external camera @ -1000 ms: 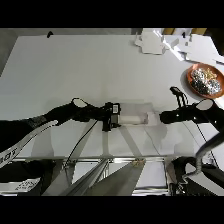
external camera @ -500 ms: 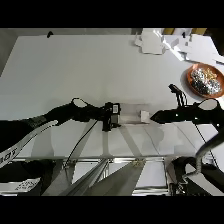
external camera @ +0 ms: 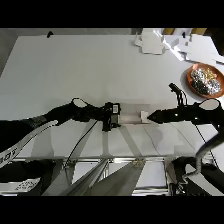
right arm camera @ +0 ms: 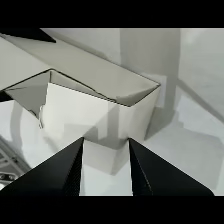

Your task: Fold the box and place the chain.

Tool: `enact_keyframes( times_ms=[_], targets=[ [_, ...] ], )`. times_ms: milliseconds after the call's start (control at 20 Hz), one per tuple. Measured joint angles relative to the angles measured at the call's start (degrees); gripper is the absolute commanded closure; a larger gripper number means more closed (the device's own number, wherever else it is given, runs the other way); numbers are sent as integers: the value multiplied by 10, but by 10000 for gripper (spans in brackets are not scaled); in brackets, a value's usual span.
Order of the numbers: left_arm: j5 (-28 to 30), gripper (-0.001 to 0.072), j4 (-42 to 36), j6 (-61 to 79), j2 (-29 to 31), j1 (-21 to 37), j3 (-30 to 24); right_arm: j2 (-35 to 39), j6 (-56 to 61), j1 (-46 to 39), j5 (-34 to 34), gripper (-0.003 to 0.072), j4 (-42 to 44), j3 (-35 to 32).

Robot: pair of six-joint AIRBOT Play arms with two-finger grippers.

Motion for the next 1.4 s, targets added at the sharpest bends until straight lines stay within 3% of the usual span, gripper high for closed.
enact_keyframes(
  times_ms=[200, 600, 1000, 1150, 1400],
  targets=[
    [0, 499, 0, 0, 0, 0, 0, 0, 75, 66, -43, 345, -42, 12],
    [0, 499, 0, 0, 0, 0, 0, -28, 400, 224, -105, 342, -273, 92],
    [0, 499, 0, 0, 0, 0, 0, -110, 601, 312, -88, 349, -387, 130],
    [0, 499, 0, 0, 0, 0, 0, -130, 646, 322, -71, 393, -416, 146],
    [0, 499, -1, 0, 0, 0, 0, -143, 686, 330, -61, 399, -449, 167]
  ],
)
